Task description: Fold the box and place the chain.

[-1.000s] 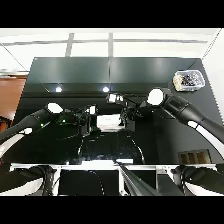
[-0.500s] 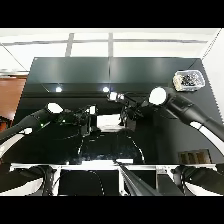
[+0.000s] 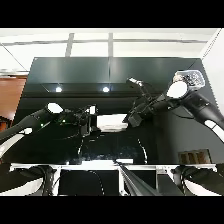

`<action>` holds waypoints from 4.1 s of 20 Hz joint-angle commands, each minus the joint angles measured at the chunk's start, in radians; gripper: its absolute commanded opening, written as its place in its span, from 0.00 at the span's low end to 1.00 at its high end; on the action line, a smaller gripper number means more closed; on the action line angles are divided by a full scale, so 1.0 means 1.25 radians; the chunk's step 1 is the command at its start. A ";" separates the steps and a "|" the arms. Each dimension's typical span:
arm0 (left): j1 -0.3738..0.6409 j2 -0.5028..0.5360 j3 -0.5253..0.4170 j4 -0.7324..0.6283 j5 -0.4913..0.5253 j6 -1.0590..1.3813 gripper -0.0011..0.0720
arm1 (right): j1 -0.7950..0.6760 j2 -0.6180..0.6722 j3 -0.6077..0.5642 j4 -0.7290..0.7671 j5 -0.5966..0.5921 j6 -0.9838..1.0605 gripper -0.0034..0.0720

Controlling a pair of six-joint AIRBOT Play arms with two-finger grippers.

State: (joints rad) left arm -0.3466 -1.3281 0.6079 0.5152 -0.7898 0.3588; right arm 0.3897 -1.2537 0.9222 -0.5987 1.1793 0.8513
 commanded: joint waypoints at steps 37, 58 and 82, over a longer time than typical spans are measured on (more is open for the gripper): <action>-0.025 0.170 0.086 0.195 -0.088 -0.334 0.99 | -0.143 0.197 0.063 -0.375 0.083 0.362 0.07; -0.165 -0.072 0.257 0.222 -0.116 -0.457 0.98 | -0.198 0.196 -0.055 -0.359 -0.074 0.361 0.07; 0.399 -0.130 0.535 0.572 0.034 -0.990 0.46 | -0.197 0.196 -0.055 -0.314 -0.134 0.364 0.07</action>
State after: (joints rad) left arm -0.0746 -1.4395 1.1473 1.2045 -0.7544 -0.7292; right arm 0.1429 -1.0092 0.8536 -1.0195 1.0279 1.3064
